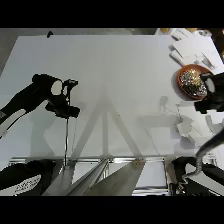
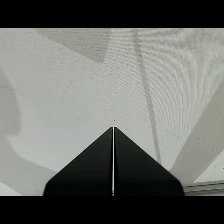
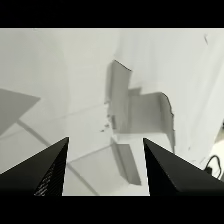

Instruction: Fold the box and place the chain.

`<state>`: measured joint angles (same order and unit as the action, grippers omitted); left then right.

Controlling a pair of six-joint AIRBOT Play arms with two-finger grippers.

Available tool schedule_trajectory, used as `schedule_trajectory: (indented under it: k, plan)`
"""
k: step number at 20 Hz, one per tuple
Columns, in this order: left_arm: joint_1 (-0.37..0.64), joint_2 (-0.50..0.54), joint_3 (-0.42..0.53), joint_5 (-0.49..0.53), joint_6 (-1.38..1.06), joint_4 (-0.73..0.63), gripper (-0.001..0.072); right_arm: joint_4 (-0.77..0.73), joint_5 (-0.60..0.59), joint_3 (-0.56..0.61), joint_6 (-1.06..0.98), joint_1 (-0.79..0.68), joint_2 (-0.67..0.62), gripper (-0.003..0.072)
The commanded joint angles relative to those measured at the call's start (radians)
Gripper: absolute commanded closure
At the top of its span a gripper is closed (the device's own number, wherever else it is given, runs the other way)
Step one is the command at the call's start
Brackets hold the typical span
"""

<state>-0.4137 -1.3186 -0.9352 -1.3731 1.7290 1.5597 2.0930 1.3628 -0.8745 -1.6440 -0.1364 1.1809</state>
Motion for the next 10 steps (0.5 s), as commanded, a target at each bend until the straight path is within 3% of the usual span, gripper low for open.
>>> schedule_trajectory:
  k: [1,5,10]
  plan:
    - [0.001,0.000,0.000,0.000,0.000,0.000,0.0701,0.030,-0.030,-0.005,0.173,-0.205,0.007,0.0154]
    - [0.001,0.000,0.000,0.000,0.000,0.000,0.0701,0.027,-0.070,-0.005,0.210,-0.341,0.059,0.0177]
    - [0.001,0.000,0.000,0.000,0.000,0.000,0.0701,0.043,-0.072,-0.004,0.207,-0.365,0.205,0.0267]
